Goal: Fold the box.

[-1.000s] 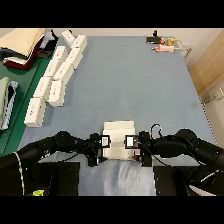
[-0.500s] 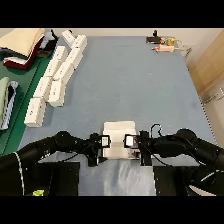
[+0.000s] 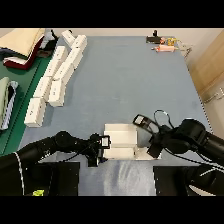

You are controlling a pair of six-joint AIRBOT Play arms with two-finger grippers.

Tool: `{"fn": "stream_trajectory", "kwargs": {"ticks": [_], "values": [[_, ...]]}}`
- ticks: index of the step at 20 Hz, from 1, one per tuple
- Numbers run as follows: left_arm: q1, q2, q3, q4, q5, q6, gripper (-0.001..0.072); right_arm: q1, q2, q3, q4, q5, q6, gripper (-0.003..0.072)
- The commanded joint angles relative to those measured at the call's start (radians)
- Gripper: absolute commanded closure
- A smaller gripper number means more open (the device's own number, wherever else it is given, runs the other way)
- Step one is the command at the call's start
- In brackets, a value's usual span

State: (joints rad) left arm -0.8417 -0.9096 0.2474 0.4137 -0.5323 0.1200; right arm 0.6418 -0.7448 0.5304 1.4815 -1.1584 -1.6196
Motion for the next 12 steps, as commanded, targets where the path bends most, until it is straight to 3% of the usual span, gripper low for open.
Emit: {"fn": "stream_trajectory", "kwargs": {"ticks": [1,4,12], "values": [[0.0,0.0,0.001,0.001,0.001,-0.001,0.0298,-0.017,0.052,0.032,-0.291,-0.198,0.573,0.0684],[0.0,0.0,0.001,0.001,0.001,-0.001,0.0298,-0.11,0.04,0.01,-0.201,-0.253,0.697,0.0684],[0.0,0.0,0.001,0.001,0.001,-0.001,0.0298,-0.181,-0.047,-0.144,0.128,-0.032,0.634,0.0684]]}}
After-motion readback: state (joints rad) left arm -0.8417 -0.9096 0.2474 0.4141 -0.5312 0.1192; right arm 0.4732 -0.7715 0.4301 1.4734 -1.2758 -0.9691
